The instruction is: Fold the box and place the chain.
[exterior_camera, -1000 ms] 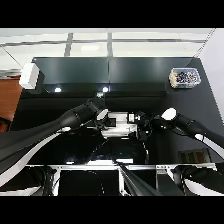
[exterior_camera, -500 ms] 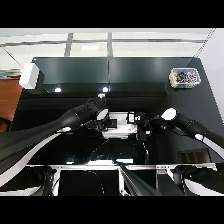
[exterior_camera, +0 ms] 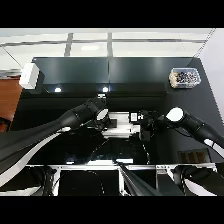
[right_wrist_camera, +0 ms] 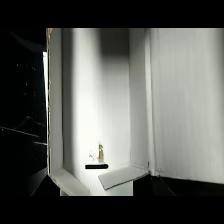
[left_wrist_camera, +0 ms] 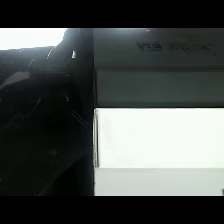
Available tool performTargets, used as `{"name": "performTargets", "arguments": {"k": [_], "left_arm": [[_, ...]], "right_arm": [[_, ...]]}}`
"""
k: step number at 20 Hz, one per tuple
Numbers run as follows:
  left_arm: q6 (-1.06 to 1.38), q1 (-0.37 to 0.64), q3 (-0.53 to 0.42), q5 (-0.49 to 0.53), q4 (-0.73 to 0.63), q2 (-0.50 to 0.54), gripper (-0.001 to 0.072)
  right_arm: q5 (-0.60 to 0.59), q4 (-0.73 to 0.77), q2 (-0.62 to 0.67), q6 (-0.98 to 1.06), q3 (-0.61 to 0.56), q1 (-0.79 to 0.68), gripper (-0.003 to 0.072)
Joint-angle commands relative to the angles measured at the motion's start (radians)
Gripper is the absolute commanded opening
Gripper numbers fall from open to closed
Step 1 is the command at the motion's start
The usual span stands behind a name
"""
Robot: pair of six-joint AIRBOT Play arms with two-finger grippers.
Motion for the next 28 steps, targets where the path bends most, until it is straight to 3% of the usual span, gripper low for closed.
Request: {"name": "performTargets", "arguments": {"k": [1, 3, 6, 8, 10, 11, 12, 13, 15, 19, 28], "left_arm": [[0.002, 0.001, 0.001, 0.002, 0.003, 0.001, 0.0028], [0.002, 0.001, 0.001, 0.001, 0.003, 0.001, 0.0028], [0.002, 0.0, 0.001, 0.001, 0.003, 0.001, 0.0028], [0.002, 0.0, 0.0, -0.005, 0.003, 0.001, 0.0028], [0.002, 0.0, 0.0, -0.006, 0.002, 0.001, 0.0028], [0.002, 0.0, 0.0, -0.006, 0.002, 0.001, 0.0028], [0.002, 0.0, 0.0, -0.006, 0.002, 0.001, 0.0028], [0.002, 0.0, 0.0, -0.006, 0.002, 0.001, 0.0028], [0.002, 0.0, 0.0, -0.006, 0.002, 0.001, 0.0028], [0.002, 0.0, 0.0, -0.006, -0.001, 0.001, 0.0028], [0.002, 0.0, 0.0, -0.003, -0.001, 0.0, 0.0028]], "right_arm": [[-0.032, -0.061, 0.017, -0.039, 0.001, 0.0, 0.0695], [-0.03, -0.084, 0.017, -0.039, 0.001, 0.0, 0.0646], [-0.031, -0.084, 0.017, -0.076, 0.001, 0.0, 0.0646], [-0.024, -0.083, 0.017, -0.075, 0.001, 0.0, 0.0486], [-0.006, -0.075, 0.017, -0.071, 0.001, 0.0, 0.048], [-0.005, -0.074, 0.017, -0.034, 0.001, 0.001, 0.0431], [-0.007, -0.071, 0.017, 0.039, 0.0, 0.0, 0.03], [-0.001, -0.071, 0.017, 0.096, 0.0, 0.001, 0.0258], [0.019, -0.065, 0.016, 0.13, -0.001, 0.003, 0.0258], [-0.026, 0.135, -0.03, 0.116, -0.008, 0.019, 0.0258], [-0.061, 0.179, -0.052, 0.111, -0.008, 0.032, 0.0258]]}}
